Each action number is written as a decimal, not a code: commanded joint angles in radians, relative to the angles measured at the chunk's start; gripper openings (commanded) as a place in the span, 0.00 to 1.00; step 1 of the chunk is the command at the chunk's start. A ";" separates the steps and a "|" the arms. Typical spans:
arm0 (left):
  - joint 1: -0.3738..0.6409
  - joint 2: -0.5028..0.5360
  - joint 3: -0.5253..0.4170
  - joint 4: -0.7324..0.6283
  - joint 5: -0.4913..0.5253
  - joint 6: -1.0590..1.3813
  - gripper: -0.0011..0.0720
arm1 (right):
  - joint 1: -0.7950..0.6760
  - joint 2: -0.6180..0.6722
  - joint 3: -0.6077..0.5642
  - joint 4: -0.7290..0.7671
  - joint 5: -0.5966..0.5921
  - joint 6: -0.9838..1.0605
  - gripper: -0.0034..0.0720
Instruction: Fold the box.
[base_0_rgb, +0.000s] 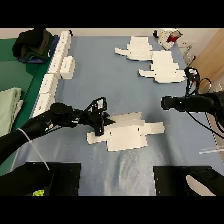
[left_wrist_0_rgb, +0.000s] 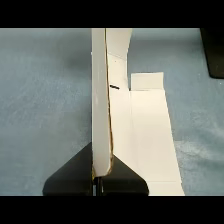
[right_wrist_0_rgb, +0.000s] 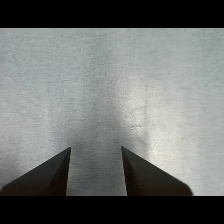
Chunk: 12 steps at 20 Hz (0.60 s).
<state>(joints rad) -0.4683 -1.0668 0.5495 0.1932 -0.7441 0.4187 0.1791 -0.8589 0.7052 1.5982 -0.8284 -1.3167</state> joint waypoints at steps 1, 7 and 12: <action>0.033 -0.055 0.037 0.109 -0.079 -0.017 0.03 | 0.001 -0.011 0.001 0.016 0.000 0.001 0.68; 0.031 -0.092 0.051 0.122 -0.079 -0.042 0.03 | 0.002 -0.057 0.001 0.026 0.001 0.000 0.68; 0.031 -0.111 0.051 0.124 -0.080 -0.046 0.03 | 0.002 -0.064 0.001 0.027 0.001 0.000 0.68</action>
<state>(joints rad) -0.4377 -1.1656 0.5987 0.3103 -0.8211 0.3771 0.1799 -0.9180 0.7052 1.6230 -0.8272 -1.3163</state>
